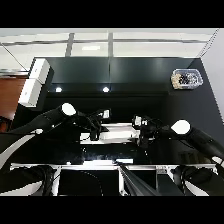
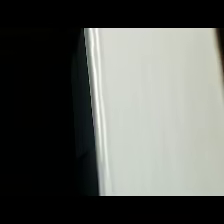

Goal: Fold the box and place the chain.

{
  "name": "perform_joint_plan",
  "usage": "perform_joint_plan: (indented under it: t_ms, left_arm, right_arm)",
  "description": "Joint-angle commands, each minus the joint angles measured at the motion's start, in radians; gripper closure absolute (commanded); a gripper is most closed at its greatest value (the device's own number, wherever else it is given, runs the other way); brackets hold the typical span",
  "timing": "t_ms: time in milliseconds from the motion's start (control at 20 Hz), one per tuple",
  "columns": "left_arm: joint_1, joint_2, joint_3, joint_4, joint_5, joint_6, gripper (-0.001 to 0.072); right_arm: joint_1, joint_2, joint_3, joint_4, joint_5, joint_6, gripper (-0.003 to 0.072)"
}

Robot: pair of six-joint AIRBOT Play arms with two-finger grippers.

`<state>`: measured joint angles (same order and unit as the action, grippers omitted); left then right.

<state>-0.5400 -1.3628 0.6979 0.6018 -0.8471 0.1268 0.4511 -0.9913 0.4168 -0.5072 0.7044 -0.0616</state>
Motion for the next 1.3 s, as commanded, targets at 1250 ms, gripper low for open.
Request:
perform_joint_plan:
  t_ms: [1250]
  left_arm:
    - [-0.001,0.000,0.000,-0.001,0.001,-0.003,0.0678]
  right_arm:
    - [-0.008,-0.148,0.003,-0.052,0.017,-0.119,0.0100]
